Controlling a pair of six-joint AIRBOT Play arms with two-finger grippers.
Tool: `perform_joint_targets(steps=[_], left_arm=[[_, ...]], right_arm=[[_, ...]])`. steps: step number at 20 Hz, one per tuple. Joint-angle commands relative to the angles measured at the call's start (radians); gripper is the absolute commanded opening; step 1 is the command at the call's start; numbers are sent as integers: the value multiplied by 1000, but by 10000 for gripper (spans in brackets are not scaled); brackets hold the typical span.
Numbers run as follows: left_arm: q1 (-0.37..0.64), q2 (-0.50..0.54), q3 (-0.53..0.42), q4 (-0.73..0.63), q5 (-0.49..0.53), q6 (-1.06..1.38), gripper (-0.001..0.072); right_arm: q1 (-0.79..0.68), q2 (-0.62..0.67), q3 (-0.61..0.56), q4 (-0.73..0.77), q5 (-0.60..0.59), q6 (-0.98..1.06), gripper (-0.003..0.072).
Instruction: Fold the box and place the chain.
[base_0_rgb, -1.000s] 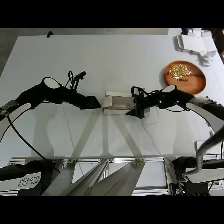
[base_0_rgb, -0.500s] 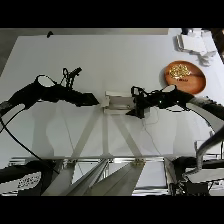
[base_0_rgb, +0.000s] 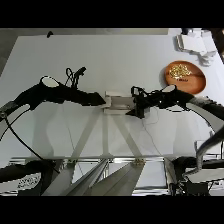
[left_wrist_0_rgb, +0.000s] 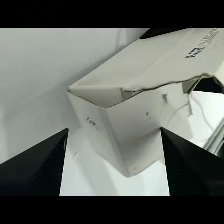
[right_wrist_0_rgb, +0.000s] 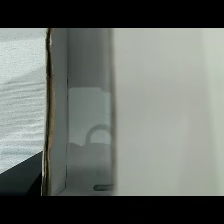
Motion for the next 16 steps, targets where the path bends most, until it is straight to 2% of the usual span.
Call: perform_joint_targets(steps=[1,8,10,14,16], left_arm=[[-43,-25,0,-88,15,11,639],[-135,-56,0,-35,171,-1,634],[-146,-55,0,48,208,-48,634],[-146,-34,0,315,243,-258,633],[-148,-12,1,349,275,-298,632]], right_arm=[[0,1,0,0,0,0,543],[0,1,0,0,0,0,543],[0,1,0,0,0,0,543],[0,1,0,0,0,0,543],[0,1,0,0,0,0,543]])
